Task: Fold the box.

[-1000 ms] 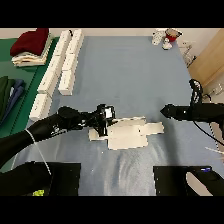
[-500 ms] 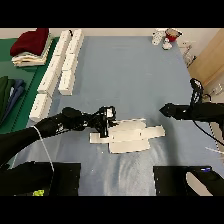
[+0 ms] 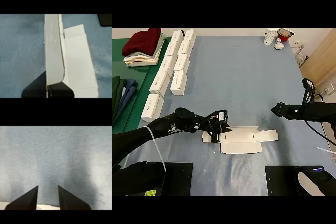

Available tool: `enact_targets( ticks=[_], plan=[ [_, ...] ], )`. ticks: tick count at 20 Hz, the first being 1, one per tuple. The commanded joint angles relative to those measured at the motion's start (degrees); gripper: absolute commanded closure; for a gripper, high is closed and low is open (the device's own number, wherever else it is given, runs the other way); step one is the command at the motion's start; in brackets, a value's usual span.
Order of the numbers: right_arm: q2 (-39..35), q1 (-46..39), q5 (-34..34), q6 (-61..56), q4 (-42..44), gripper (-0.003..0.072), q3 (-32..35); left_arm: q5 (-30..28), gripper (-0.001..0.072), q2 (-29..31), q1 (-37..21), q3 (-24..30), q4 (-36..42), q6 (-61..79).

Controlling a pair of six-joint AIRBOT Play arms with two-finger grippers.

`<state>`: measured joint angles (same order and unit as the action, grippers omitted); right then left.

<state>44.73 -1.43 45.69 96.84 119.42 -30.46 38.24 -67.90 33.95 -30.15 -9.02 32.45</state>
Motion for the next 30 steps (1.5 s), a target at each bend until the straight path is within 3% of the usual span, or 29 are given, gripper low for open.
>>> enact_targets(
  ticks=[1, 30],
  plan=[
    [-0.02, 0.04, 0.24, 0.00, 0.39, 0.0284, 0.02, 0.74, 0.0697, 0.92, -0.13, -0.20, -1.97, -2.84],
    [2.36, 0.07, 2.05, 0.00, 2.56, 0.0286, 0.07, 2.93, 0.0697, 0.92, 0.00, -2.21, -6.95, -13.97]
  ],
)
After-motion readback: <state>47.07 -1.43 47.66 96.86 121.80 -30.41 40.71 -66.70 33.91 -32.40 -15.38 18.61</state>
